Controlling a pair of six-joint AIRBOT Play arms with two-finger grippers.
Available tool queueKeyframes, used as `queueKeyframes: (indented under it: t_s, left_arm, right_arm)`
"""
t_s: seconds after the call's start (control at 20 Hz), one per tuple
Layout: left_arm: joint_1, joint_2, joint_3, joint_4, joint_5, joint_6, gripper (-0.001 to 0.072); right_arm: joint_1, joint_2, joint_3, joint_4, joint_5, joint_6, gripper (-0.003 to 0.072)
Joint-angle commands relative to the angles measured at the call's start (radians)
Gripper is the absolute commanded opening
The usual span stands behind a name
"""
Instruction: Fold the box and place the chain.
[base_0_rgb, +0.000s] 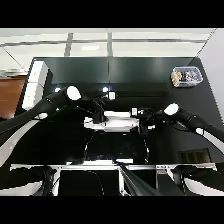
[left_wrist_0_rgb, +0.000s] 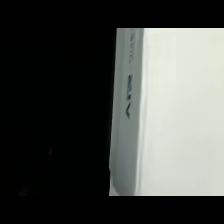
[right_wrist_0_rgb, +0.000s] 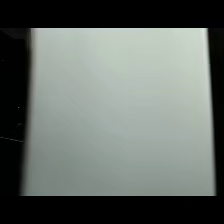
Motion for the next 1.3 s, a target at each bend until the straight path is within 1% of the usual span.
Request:
queueKeyframes:
  t_s: [0.0, 0.05, 0.1, 0.15, 0.2, 0.25, 0.3, 0.35, 0.4, 0.45, 0.5, 0.55, 0.6, 0.7, 0.8, 0.85, 0.95, 1.0, 1.05, 1.1, 1.25]
  left_arm:
    - [0.037, 0.071, 0.021, 0.184, -0.103, -0.255, 0.0718]
    - [0.055, 0.101, 0.021, 0.247, -0.151, -0.312, 0.0716]
    - [0.078, 0.128, 0.02, 0.315, -0.204, -0.336, 0.069]
    - [0.11, 0.152, 0.02, 0.353, -0.262, -0.351, 0.0663]
    - [0.149, 0.167, 0.02, 0.327, -0.318, -0.383, 0.0505]
    - [0.185, 0.171, 0.02, 0.256, -0.386, -0.407, 0.0287]
    - [0.217, 0.167, 0.019, 0.14, -0.47, -0.407, 0.0089]
    - [0.239, 0.162, 0.013, 0.017, -0.531, -0.406, 0.0022]
    - [0.249, 0.157, -0.014, -0.139, -0.541, -0.406, 0.0022]
    - [0.246, 0.153, -0.055, -0.284, -0.51, -0.393, 0.0022]
    - [0.232, 0.147, -0.103, -0.404, -0.468, -0.333, 0.0022]
    - [0.212, 0.138, -0.141, -0.472, -0.433, -0.279, 0.0022]
    - [0.184, 0.123, -0.167, -0.494, -0.401, -0.255, 0.0022]
    - [0.129, 0.08, -0.174, -0.507, -0.339, -0.278, 0.002]
    - [0.085, 0.057, -0.173, -0.616, -0.18, -0.283, 0.002]
    - [0.068, 0.051, -0.17, -0.645, -0.072, -0.269, 0.0021]
    - [0.054, 0.037, -0.164, -0.616, 0.113, -0.269, 0.0021]
    - [0.055, 0.022, -0.163, -0.581, 0.182, -0.269, 0.0021]
    - [0.058, 0.001, -0.153, -0.522, 0.2, -0.272, 0.002]
    - [0.064, -0.017, -0.142, -0.479, 0.192, -0.289, 0.002]
    - [0.069, -0.047, -0.134, -0.453, 0.158, -0.326, 0.0021]
  right_arm:
    - [0.001, -0.001, 0.0, -0.009, 0.013, -0.002, 0.043]
    - [0.002, -0.001, 0.0, -0.019, 0.026, -0.002, 0.043]
    - [0.002, -0.001, 0.0, -0.021, 0.03, -0.005, 0.043]
    - [0.002, -0.001, 0.0, -0.021, 0.029, -0.005, 0.043]
    - [0.002, -0.001, 0.0, -0.021, 0.028, -0.005, 0.043]
    - [0.002, -0.001, 0.0, -0.02, 0.028, -0.005, 0.043]
    - [0.002, -0.001, 0.0, -0.02, 0.028, -0.005, 0.043]
    - [0.002, -0.001, 0.0, -0.02, 0.027, -0.004, 0.0433]
    - [0.002, -0.001, 0.0, -0.02, 0.027, -0.004, 0.0433]
    - [0.002, -0.001, 0.0, -0.02, 0.026, -0.004, 0.0433]
    - [0.002, -0.001, 0.0, -0.02, 0.026, -0.004, 0.0433]
    - [0.002, -0.001, 0.0, -0.02, 0.026, -0.004, 0.0433]
    - [0.002, -0.001, 0.0, -0.02, 0.026, -0.004, 0.0433]
    - [0.002, -0.001, 0.0, -0.02, 0.026, -0.004, 0.0433]
    - [0.002, -0.001, 0.0, -0.02, 0.026, -0.004, 0.0433]
    - [0.002, -0.001, 0.0, -0.02, 0.026, -0.004, 0.0433]
    - [0.002, -0.001, 0.0, -0.02, 0.026, -0.004, 0.0433]
    - [0.003, -0.001, 0.0, -0.02, 0.025, -0.004, 0.0433]
    - [0.005, -0.001, 0.0, -0.023, 0.024, -0.004, 0.0433]
    - [0.009, -0.001, 0.0, -0.029, 0.021, -0.001, 0.0433]
    - [0.011, -0.001, 0.0, -0.033, 0.021, 0.0, 0.0433]
